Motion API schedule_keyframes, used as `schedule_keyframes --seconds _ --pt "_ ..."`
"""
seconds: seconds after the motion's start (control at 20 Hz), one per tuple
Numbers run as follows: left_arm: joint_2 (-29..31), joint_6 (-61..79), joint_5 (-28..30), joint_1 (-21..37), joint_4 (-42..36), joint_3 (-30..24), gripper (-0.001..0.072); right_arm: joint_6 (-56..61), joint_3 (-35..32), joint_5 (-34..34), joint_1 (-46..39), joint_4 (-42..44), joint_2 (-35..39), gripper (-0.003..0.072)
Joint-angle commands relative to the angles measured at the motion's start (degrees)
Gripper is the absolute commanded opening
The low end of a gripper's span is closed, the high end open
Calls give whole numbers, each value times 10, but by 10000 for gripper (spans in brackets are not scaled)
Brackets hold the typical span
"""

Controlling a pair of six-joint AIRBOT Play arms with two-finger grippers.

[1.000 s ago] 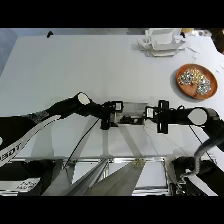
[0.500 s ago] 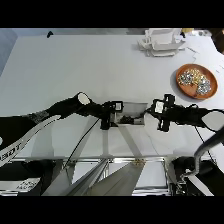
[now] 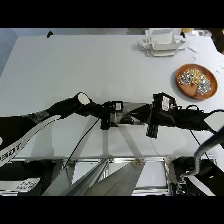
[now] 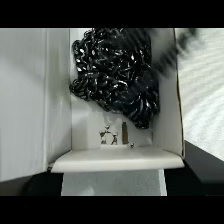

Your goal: Fold the box and place the chain.

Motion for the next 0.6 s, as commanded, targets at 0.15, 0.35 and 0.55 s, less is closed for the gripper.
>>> schedule_keyframes --seconds 0.15,0.35,0.55 --pt "0 0 0 0 0 0 271 32 0 -58 16 39 -27 17" --pt "0 0 0 0 0 0 271 52 0 -64 16 9 -41 17" --pt "0 0 0 0 0 0 271 173 0 -63 16 -89 -56 17"
